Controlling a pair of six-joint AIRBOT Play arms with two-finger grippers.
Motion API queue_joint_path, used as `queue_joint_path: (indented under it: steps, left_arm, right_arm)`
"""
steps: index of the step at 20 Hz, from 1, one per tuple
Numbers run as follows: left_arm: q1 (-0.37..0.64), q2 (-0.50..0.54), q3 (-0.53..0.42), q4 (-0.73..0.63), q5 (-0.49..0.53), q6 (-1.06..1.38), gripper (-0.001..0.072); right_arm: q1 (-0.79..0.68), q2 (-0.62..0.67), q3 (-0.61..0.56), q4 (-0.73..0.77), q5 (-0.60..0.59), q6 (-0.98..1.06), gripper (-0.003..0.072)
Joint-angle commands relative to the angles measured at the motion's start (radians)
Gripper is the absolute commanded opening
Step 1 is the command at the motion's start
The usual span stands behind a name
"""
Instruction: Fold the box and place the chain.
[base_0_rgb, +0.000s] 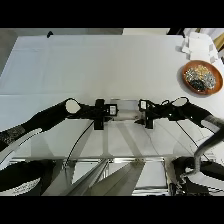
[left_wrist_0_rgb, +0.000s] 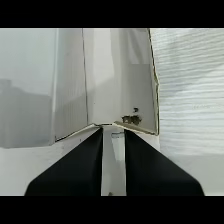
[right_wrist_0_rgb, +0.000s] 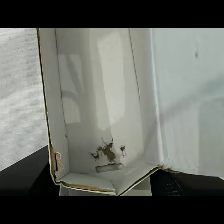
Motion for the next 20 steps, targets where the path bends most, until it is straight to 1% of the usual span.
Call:
queue_joint_path:
  steps: [1, 2, 3, 4, 6, 8, 18, 19, 20]
  left_arm:
    - [0.0, -0.012, 0.0, -0.005, 0.008, 0.0, 0.0154]
    - [-0.005, -0.023, 0.0, -0.017, 0.017, 0.0, 0.0156]
    - [-0.011, -0.034, 0.0, -0.026, 0.031, 0.0, 0.0187]
    - [-0.021, -0.043, 0.0, -0.033, 0.053, 0.0, 0.0238]
    - [-0.035, -0.05, 0.0, -0.042, 0.101, 0.0, 0.0274]
    - [-0.037, -0.05, 0.0, -0.046, 0.124, 0.0, 0.0274]
    - [-0.04, -0.05, 0.0, -0.048, 0.124, 0.0, 0.0278]
    - [-0.04, -0.05, 0.0, -0.048, 0.124, 0.0, 0.0285]
    - [-0.04, -0.05, 0.0, -0.048, 0.125, 0.0, 0.0342]
  right_arm:
    - [0.0, 0.0, 0.0, 0.0, 0.0, 0.0, 0.0392]
    - [0.0, 0.0, 0.0, 0.0, 0.0, 0.0, 0.0392]
    - [0.0, 0.0, 0.0, 0.0, 0.0, 0.0, 0.0392]
    - [0.0, 0.0, 0.0, 0.0, 0.0, 0.0, 0.0392]
    - [0.0, 0.0, 0.0, 0.0, 0.0, 0.0, 0.0392]
    - [0.0, 0.0, 0.0, 0.0, 0.0, 0.0, 0.0392]
    - [0.0, 0.0, 0.0, 0.0, 0.0, 0.0, 0.0392]
    - [0.0, 0.0, 0.0, 0.0, 0.0, 0.0, 0.0392]
    - [0.0, 0.0, 0.0, 0.0, 0.0, 0.0, 0.0392]
